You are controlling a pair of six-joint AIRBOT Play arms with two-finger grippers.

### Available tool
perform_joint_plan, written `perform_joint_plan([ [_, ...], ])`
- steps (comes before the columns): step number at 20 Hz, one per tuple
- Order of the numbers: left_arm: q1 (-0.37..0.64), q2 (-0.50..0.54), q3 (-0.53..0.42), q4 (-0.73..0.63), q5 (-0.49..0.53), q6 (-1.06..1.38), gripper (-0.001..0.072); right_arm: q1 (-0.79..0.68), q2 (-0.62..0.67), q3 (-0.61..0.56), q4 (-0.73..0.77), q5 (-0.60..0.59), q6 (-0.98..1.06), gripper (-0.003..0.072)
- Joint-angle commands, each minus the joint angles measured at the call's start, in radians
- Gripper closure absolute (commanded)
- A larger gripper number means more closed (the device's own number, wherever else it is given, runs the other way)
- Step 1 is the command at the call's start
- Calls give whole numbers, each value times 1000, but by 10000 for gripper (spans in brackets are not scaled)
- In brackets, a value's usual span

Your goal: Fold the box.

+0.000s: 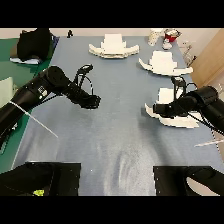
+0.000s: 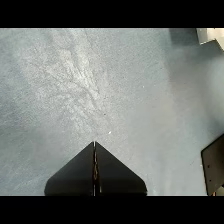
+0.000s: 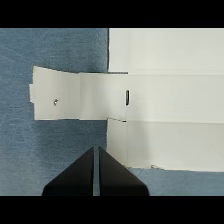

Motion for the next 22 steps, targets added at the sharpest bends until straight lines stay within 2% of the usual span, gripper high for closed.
perform_joint_plan([
  [1,0,-2,0,-1,2,0,696,0,-2,0,0,3,0,634],
  [14,0,-5,0,0,1,0,696,0,-3,0,3,3,1,634],
  [22,-1,-5,0,-9,62,0,696,0,-3,1,3,67,1,635],
])
